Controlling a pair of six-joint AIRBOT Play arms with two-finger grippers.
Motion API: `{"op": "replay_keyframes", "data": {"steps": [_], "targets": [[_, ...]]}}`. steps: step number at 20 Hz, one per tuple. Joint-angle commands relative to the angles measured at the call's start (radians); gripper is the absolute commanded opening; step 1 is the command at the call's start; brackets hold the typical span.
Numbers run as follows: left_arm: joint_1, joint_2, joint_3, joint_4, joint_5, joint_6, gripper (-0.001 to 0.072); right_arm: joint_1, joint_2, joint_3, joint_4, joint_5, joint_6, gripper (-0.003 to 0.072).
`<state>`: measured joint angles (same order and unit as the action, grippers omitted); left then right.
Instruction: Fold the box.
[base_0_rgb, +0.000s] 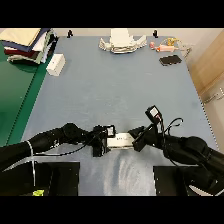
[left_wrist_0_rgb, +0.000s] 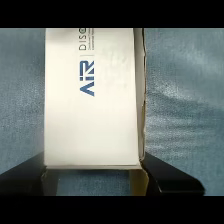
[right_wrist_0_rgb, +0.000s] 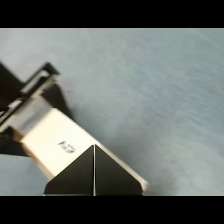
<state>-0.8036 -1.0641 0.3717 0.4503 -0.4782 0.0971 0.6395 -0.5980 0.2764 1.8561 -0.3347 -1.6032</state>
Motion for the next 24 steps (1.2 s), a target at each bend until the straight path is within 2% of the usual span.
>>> {"op": "replay_keyframes", "data": {"steps": [1,4,6,8,10,12,15,17,24], "targets": [[0.016,0.022,0.011,-0.001,0.007,-0.091,0.0444,-0.169,-0.036,0.095,-0.142,-0.201,0.153,0.0003],[0.127,0.113,0.013,0.034,0.006,-0.222,0.0444,-0.272,-0.038,0.161,-0.242,-0.205,0.330,0.0003],[0.268,0.185,0.014,0.158,0.004,-0.386,0.0444,-0.304,-0.039,0.189,-0.248,-0.205,0.335,0.0003],[0.456,0.243,0.024,0.376,-0.015,-0.624,0.0444,-0.316,-0.039,0.197,-0.248,-0.205,0.336,0.0003],[0.674,0.255,0.059,0.563,-0.072,-0.768,0.0444,-0.316,-0.054,0.197,-0.248,-0.206,0.340,0.0003],[0.890,0.222,0.113,0.613,-0.111,-0.764,0.0444,-0.316,-0.088,0.197,-0.248,-0.204,0.340,0.0003],[1.133,0.089,0.242,0.613,-0.115,-0.763,0.0444,-0.316,-0.163,0.197,-0.243,-0.198,0.340,0.0003],[1.210,-0.032,0.360,0.612,-0.149,-0.733,0.0444,-0.315,-0.208,0.198,-0.235,-0.197,0.340,0.0003],[1.187,-0.487,0.816,0.528,-0.146,-0.744,0.0444,-0.315,-0.259,0.201,-0.225,-0.126,0.377,0.0003]]}}
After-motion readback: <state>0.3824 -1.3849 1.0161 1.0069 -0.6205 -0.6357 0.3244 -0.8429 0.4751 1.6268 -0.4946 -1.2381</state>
